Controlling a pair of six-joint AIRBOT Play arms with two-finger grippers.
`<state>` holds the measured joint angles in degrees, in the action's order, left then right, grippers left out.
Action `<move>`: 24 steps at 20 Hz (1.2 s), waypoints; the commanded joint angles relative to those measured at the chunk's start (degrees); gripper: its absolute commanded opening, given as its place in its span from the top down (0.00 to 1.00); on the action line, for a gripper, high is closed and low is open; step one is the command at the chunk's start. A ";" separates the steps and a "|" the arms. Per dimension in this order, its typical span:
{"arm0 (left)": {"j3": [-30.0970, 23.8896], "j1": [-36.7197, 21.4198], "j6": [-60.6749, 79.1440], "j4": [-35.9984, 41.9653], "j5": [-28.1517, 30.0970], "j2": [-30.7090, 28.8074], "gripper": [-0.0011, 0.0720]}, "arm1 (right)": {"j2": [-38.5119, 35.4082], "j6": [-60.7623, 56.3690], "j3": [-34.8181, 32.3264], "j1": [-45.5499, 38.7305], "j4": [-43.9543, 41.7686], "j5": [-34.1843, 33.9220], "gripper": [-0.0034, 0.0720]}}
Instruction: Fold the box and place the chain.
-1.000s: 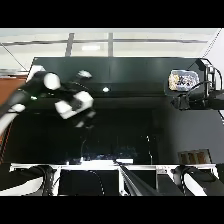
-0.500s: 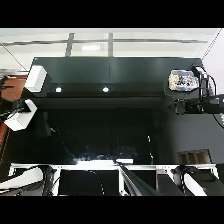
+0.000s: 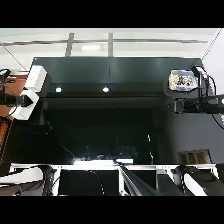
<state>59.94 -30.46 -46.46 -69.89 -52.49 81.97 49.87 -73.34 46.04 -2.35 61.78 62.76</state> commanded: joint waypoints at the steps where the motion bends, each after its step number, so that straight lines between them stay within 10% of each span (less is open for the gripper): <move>1: 0.09 2.23 1.84 1.60 9.29 2.86 0.58 | 0.07 -0.04 -0.04 -0.02 -0.42 -0.98 0.93; 4: 0.37 3.67 0.72 0.46 14.08 3.34 0.01 | 0.04 -0.04 -0.04 -0.02 -0.46 -1.77 0.93; 7: 6.69 3.72 -4.63 0.26 9.42 2.95 0.01 | 0.04 -0.04 -0.04 -0.02 -0.48 -1.62 0.93; 13: 29.77 3.78 -9.60 0.13 -18.88 2.75 0.02 | 0.04 0.02 0.09 -0.02 1.03 5.22 0.93; 14: 32.81 3.93 -11.65 2.23 -22.18 2.75 0.06 | 0.04 0.13 0.09 -0.02 1.18 4.61 0.93; 15: 35.58 4.31 -14.23 5.07 -24.92 2.75 0.39 | 0.04 0.26 0.09 -0.02 1.29 3.19 0.93; 16: 37.64 4.74 -16.96 5.92 -27.28 2.75 0.95 | 0.04 0.28 0.07 -0.02 1.73 0.81 0.93; 20: 34.64 14.38 -26.93 -4.90 -25.40 -2.40 0.96 | 0.04 0.28 0.07 -0.02 2.38 -11.82 0.93; 24: 14.91 27.19 -22.29 -4.70 -5.46 -18.91 0.96 | 0.04 0.52 0.07 -0.04 8.04 -22.27 0.94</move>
